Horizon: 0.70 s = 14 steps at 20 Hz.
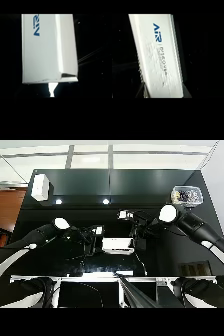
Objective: Fold the box and place the chain.
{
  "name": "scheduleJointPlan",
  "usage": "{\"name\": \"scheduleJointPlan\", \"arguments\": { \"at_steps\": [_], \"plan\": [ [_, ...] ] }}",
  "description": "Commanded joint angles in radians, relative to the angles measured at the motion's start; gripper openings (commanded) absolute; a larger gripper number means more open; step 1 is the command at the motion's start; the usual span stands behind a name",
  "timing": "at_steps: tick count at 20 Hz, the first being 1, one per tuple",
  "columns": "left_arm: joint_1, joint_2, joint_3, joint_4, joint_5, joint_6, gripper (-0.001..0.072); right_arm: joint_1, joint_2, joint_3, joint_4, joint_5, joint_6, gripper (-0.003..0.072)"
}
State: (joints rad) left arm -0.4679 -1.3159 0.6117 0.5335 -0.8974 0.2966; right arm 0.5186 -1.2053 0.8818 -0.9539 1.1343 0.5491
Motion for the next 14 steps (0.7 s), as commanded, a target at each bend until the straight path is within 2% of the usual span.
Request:
{"name": "scheduleJointPlan", "arguments": {
  "at_steps": [1,4,6,14],
  "plan": [
    [-0.001,0.000,0.001,0.000,-0.001,0.002,0.0404,0.005,0.001,0.001,0.010,0.004,0.046,0.0472],
    [-0.001,0.000,0.001,0.000,-0.001,0.002,0.0404,0.005,0.001,0.001,0.018,0.019,0.061,0.0470],
    [-0.001,0.000,0.001,0.000,-0.001,0.002,0.0404,0.005,0.001,0.001,0.018,0.026,0.064,0.0334],
    [-0.001,0.000,0.001,0.000,-0.001,0.002,0.0403,0.005,0.001,0.001,0.017,0.040,0.064,0.0299]
  ]
}}
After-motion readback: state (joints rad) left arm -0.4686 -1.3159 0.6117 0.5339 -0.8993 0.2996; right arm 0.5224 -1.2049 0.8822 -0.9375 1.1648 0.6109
